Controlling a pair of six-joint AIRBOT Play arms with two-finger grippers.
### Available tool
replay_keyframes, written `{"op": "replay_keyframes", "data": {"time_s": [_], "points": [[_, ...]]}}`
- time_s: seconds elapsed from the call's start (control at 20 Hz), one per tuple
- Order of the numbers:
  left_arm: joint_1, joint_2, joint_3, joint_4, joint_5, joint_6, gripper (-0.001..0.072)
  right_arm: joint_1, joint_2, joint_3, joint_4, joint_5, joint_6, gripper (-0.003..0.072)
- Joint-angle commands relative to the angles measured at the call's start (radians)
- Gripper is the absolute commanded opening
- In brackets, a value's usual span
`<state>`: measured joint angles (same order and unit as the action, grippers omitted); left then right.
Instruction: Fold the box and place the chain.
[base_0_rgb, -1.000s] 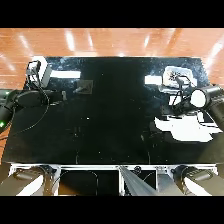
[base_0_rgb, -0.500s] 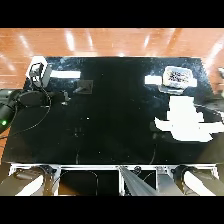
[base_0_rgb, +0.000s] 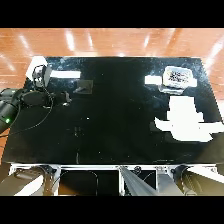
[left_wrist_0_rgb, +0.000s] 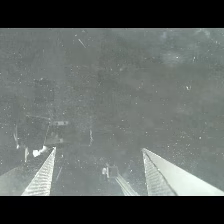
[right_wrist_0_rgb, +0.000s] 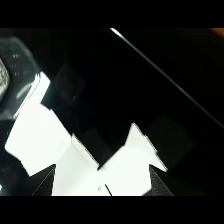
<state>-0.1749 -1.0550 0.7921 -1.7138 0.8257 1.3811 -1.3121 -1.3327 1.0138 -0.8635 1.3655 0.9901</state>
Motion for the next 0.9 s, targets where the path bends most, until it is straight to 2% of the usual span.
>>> {"op": "replay_keyframes", "data": {"time_s": [0.0,0.2,0.35,0.45,0.85], "points": [[0.0,-0.003,0.0,0.003,-0.001,0.0,0.0623,-0.063,-0.179,0.085,-0.014,0.183,-0.047,0.0715],[0.0,-0.003,0.0,0.003,-0.008,0.0,0.0623,0.035,-0.314,0.179,-0.118,0.246,-0.02,0.0709],[-0.001,-0.003,0.0,0.003,-0.025,0.0,0.0623,0.113,-0.369,0.247,-0.213,0.247,-0.004,0.0709],[0.0,-0.003,0.0,0.003,-0.027,0.0,0.0623,0.151,-0.404,0.298,-0.225,0.262,0.005,0.0709],[-0.001,-0.004,0.0,0.003,-0.063,0.0,0.0623,0.293,-0.49,0.305,-0.211,0.316,0.003,0.0709]]}}
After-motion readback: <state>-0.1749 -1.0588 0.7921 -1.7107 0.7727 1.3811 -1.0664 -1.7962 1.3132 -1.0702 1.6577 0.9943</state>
